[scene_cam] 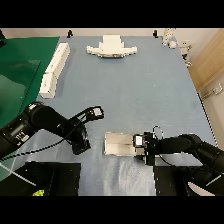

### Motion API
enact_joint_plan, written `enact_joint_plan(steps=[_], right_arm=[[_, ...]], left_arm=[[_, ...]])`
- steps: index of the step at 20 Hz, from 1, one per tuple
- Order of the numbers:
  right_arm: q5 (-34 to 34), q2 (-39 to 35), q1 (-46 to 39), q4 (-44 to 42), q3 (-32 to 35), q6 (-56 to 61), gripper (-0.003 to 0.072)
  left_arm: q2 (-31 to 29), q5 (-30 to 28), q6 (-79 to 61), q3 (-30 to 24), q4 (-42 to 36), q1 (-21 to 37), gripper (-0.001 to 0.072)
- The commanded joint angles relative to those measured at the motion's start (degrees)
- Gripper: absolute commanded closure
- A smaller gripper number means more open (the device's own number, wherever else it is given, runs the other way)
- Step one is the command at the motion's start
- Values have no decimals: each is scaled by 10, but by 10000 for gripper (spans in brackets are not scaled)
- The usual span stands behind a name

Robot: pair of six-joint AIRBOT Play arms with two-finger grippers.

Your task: Fold the box.

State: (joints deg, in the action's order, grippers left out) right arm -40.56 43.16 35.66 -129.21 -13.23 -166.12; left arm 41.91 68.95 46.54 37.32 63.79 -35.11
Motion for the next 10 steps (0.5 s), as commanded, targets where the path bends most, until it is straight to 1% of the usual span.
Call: enact_joint_plan(steps=[1, 3, 4, 6, 8, 10], right_arm=[[0, 0, 0, 0, 0, 0, 149], [0, 0, 0, 0, 0, 0, 148], [0, 0, 0, 0, 0, 0, 149], [0, 0, 0, 0, 0, 0, 149], [0, 0, 0, 0, 0, 0, 149], [0, 0, 0, 0, 0, 0, 149]], left_arm=[[-22, -104, -311, -86, -157, 78, 19], [-21, -166, -423, -132, -206, 71, 18], [-15, -185, -470, -152, -225, 68, 18], [12, -191, -491, -169, -243, 59, 18], [43, -196, -507, -172, -246, 44, 18], [73, -222, -547, -171, -273, 29, 18]])
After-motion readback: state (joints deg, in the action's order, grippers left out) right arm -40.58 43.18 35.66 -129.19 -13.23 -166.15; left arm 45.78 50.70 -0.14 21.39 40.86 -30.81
